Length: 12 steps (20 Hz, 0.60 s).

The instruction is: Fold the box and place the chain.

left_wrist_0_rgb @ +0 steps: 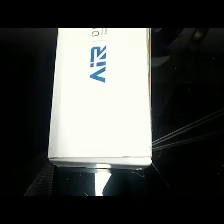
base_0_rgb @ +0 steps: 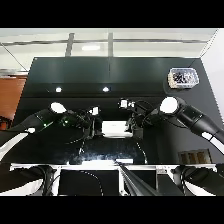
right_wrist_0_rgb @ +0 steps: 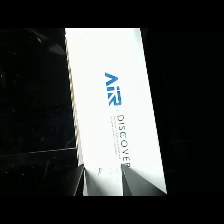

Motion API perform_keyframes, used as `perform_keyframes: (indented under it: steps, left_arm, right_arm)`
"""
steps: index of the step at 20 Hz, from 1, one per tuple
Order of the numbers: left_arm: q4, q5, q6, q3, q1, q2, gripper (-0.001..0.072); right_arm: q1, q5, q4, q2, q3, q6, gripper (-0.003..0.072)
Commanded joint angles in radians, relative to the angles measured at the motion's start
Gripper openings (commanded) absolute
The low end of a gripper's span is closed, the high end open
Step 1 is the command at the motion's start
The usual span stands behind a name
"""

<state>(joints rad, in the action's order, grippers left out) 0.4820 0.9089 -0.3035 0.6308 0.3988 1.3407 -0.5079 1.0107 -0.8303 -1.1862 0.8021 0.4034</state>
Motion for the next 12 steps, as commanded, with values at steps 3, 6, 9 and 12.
perform_keyframes:
  steps: [3,6,9,12]
  left_arm:
    - [0.0,0.0,0.0,0.001,0.0,0.0,0.04]
    - [0.0,0.0,0.0,0.001,0.0,0.0,0.0401]
    - [0.0,0.0,0.0,0.001,0.0,0.0,0.0401]
    - [0.0,0.0,0.0,0.001,0.0,0.0,0.04]
  right_arm:
    - [-0.001,-0.004,-0.017,0.0,-0.01,0.031,0.0274]
    - [-0.003,-0.006,-0.017,-0.007,-0.012,0.046,0.0274]
    - [-0.026,-0.006,-0.037,-0.013,-0.012,0.056,0.0274]
    - [-0.026,0.005,-0.035,-0.012,-0.002,0.125,0.0273]
